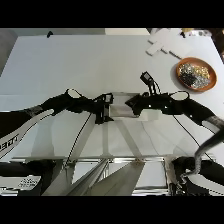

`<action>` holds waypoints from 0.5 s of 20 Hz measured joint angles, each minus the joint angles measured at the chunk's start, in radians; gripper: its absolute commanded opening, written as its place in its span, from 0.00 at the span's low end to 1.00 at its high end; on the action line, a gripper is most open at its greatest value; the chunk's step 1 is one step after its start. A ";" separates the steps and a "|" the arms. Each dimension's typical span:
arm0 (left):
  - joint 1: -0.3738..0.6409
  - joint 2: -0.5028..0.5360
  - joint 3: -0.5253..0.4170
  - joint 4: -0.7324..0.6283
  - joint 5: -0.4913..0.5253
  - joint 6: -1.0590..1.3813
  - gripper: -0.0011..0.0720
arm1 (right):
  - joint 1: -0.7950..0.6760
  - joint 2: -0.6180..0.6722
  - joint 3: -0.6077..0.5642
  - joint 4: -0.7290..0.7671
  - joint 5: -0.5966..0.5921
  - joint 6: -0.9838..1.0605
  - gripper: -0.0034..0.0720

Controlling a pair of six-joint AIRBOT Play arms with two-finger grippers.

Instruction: Fold the box and place the chain.

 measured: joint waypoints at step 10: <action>0.000 0.000 0.000 0.000 0.000 0.000 0.30 | 0.000 0.378 -0.002 -0.558 0.206 0.019 0.07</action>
